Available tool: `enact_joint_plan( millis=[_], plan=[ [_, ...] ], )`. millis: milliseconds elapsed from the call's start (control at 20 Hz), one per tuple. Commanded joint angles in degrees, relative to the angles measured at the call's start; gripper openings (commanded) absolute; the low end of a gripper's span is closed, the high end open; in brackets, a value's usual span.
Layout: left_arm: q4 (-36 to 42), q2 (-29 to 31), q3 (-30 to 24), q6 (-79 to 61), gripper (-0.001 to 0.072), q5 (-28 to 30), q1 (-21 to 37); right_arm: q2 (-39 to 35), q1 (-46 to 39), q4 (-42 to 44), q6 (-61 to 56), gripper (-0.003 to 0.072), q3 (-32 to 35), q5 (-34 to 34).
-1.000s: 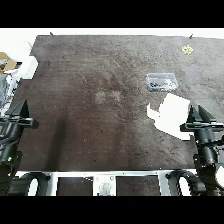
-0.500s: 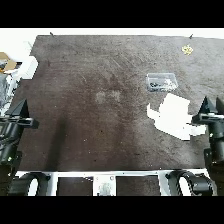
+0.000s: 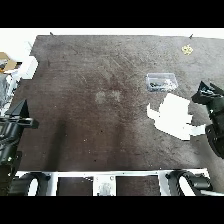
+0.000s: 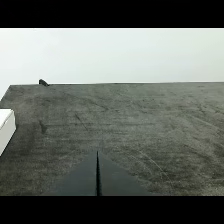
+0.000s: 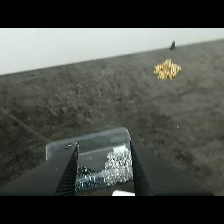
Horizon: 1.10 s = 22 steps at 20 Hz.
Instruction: Fold the box and place the chain.
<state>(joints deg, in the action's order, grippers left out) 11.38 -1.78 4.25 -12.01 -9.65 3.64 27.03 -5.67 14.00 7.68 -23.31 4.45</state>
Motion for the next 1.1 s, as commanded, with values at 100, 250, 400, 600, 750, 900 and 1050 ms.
enact_joint_plan(
  millis=[100, 250, 400, 600, 750, 900, 1050],
  plan=[
    [0.00, 0.04, -0.02, -0.02, 0.0012, 0.00, -0.02, 10.23, -10.21, -0.35, -5.55, 0.0385, -1.49, -14.84],
    [0.00, 0.04, -0.02, -0.02, 0.0012, 0.02, -0.02, 14.27, -22.69, -32.92, -33.42, 0.0385, -4.55, -34.58],
    [0.00, 0.04, -0.02, -0.02, 0.0012, 0.00, -0.02, 15.37, -35.58, -52.33, -53.86, 0.0385, -9.09, -47.93],
    [0.00, 0.04, -0.02, -0.02, 0.0012, 0.00, -0.02, 17.42, -46.42, -73.77, -72.89, 0.0389, -16.79, -63.56],
    [0.00, 0.04, -0.02, -0.02, 0.0012, 0.00, -0.02, 25.49, -46.60, -78.51, -73.90, 0.0516, -20.94, -73.46],
    [0.00, 0.04, -0.02, -0.02, 0.0012, 0.02, -0.02, 32.79, -46.49, -79.21, -73.92, 0.0516, -24.59, -76.89],
    [0.00, 0.04, -0.02, -0.02, 0.0012, 0.02, -0.02, 37.59, -46.51, -82.95, -73.92, 0.0517, -28.83, -79.69]
  ],
)
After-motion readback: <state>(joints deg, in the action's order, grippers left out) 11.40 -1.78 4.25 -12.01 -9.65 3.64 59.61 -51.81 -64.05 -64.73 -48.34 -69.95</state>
